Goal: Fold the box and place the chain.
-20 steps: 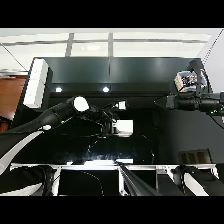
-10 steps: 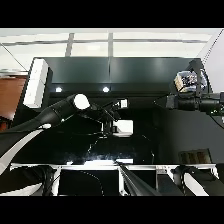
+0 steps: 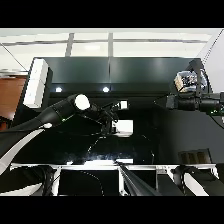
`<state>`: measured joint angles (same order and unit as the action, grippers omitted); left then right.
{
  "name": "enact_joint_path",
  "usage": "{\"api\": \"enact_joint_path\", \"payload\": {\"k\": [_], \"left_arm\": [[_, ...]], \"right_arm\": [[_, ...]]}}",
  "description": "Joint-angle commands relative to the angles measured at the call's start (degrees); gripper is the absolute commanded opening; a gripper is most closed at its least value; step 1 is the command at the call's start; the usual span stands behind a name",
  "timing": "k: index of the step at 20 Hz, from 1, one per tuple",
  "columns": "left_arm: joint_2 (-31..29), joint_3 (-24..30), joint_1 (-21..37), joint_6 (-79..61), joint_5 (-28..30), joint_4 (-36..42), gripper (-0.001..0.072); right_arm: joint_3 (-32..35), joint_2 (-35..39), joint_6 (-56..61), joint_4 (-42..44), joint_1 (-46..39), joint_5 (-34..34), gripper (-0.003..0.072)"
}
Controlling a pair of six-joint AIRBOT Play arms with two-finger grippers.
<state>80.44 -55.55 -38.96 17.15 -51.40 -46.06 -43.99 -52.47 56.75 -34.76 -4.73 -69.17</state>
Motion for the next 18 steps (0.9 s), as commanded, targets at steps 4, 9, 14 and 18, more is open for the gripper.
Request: {"api": "enact_joint_path", "payload": {"k": [4,9,14,18], "left_arm": [[0.7,0.0,-0.7,0.3,0.0,-0.4,0.0714],[0.4,0.0,-0.8,0.3,0.0,-0.6,0.0714],[-1.1,0.0,0.4,1.6,0.1,-0.7,0.0714],[-1.1,0.0,0.5,1.6,0.0,-1.0,0.0714]], "right_arm": [[0.0,0.0,0.0,0.0,0.0,0.0,0.004],[0.0,0.0,0.0,0.0,0.0,0.0,0.004],[0.0,0.0,0.0,0.0,0.0,0.0,0.004],[0.0,0.0,0.0,0.0,0.0,0.0,0.004]]}}
